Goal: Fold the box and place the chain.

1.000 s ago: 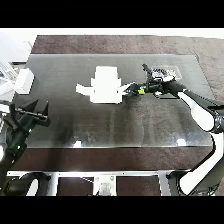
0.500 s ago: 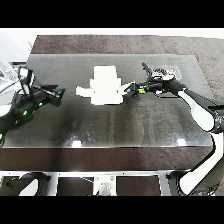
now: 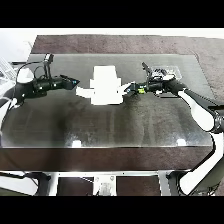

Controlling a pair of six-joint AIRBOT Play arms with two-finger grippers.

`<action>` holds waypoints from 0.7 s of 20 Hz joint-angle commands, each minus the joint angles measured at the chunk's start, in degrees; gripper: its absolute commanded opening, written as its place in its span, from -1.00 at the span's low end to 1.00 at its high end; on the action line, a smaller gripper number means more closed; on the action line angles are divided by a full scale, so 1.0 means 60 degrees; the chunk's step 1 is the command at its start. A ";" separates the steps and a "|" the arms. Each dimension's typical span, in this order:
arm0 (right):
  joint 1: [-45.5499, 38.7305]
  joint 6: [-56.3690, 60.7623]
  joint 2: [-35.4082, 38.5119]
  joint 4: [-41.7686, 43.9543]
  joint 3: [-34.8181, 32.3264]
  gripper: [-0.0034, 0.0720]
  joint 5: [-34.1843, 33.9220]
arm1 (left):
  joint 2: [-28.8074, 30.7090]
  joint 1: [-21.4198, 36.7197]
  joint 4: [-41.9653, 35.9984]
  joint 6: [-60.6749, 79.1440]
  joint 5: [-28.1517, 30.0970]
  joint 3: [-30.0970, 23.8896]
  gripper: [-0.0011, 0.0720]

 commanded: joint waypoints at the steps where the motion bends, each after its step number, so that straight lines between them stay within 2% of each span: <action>1: 0.0004 0.0011 0.0000 0.0011 0.0011 -0.92 0.0007 | -0.1191 0.0004 0.1741 -0.2149 -0.0805 0.2040 0.20; 4: 0.0004 0.0025 0.0000 0.0044 0.0011 -0.92 0.0007 | -0.1781 0.0004 0.2834 -0.3745 -0.1140 0.3603 0.20; 7: 0.0004 0.0288 0.0000 0.0069 0.0011 -0.92 0.0007 | -0.2626 -0.0047 0.3133 -0.4783 -0.2164 0.4998 0.20; 14: 0.0004 0.0699 0.0011 0.0364 0.0011 -0.92 0.0051 | -0.3770 -0.0936 0.3665 -0.5446 -0.2127 0.5963 0.20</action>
